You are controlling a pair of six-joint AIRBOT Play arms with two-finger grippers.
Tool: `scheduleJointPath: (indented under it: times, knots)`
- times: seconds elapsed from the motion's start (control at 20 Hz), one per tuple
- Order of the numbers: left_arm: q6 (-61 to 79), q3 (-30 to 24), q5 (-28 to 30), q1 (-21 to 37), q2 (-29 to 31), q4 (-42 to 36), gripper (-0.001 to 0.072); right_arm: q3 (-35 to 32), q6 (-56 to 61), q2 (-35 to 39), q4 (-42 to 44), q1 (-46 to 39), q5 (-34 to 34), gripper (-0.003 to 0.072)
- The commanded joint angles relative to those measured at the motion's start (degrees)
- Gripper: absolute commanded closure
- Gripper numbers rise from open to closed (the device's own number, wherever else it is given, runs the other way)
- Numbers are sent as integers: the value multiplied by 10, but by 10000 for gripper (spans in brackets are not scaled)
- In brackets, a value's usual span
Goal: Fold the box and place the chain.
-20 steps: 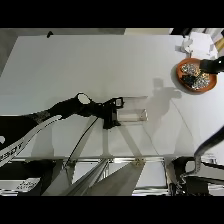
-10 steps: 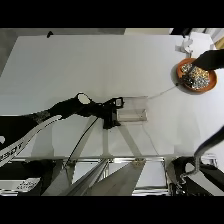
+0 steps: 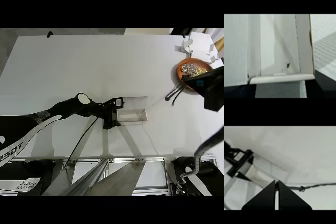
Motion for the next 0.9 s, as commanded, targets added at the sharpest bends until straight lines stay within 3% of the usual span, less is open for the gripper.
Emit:
scheduleJointPath:
  times: [0.0, 0.15, 0.4, 0.7, 0.85]
  knots:
    - [0, 0, 0, 0, 0, 0, 503, -7, 15, 23, 17, 52, 10, 674]
    - [0, 0, 0, 0, 0, 0, 503, -44, 15, 23, 47, 93, -35, 674]
    - [0, 0, 0, 0, 0, 0, 503, -158, 12, 9, 21, 155, -158, 673]
    - [0, 0, 0, 0, 0, 0, 503, -224, -5, -78, 24, 188, -239, 673]
    - [0, 0, 0, 0, 0, 0, 503, -243, -5, -129, 23, 207, -244, 672]
